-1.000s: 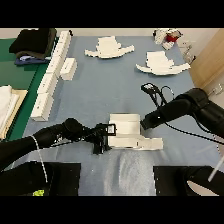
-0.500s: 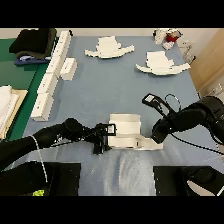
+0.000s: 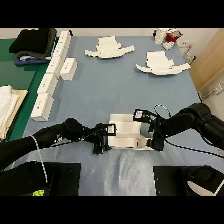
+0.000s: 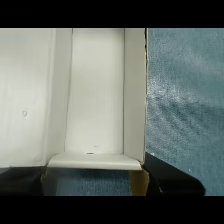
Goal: Fold the box.
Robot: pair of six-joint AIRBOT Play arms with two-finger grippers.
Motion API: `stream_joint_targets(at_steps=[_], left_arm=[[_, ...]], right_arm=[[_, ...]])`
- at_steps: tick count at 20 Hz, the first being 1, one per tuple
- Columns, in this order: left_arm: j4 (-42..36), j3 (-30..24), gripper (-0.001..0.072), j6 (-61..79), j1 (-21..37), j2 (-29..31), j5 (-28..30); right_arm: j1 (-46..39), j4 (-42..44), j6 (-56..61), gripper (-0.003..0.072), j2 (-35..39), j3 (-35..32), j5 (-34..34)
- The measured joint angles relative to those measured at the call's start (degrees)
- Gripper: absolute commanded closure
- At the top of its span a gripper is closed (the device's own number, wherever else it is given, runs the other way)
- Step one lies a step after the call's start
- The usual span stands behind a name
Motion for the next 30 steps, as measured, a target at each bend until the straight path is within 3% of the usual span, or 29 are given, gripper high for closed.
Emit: stream_joint_targets(at_steps=[9,16,18,20,21,23,25,30], left_arm=[[0.0,0.0,0.0113,0.0,0.0,0.0,0.0],[0.0,0.0,0.0113,0.0,0.0,0.0,0.0],[0.0,0.0,0.0113,0.0,0.0,0.0,0.0],[0.0,0.0,0.0113,0.0,0.0,0.0,0.0],[0.0,0.0,0.0113,0.0,0.0,0.0,0.0],[0.0,0.0,0.0113,0.0,0.0,0.0,0.0],[0.0,0.0,0.0113,0.0,0.0,0.0,0.0],[0.0,0.0,0.0113,0.0,0.0,0.0,0.0]], right_arm=[[3.5,-1.6,-3.4,0.0009,-1.5,-2.5,1.9],[3.8,0.2,-7.4,0.004,-1.7,-4.6,8.0],[3.8,0.8,-8.1,0.0287,-1.7,-4.8,8.5],[3.8,1.7,-8.6,0.0328,-1.7,-4.9,8.7],[3.9,2.1,-8.8,0.0408,-1.7,-5.0,8.7],[4.5,2.7,-9.2,0.0438,-1.7,-5.0,8.6],[5.2,3.1,-9.3,0.0528,-1.7,-5.0,8.9],[6.4,4.0,-10.1,0.0528,-1.7,-5.0,11.4]])
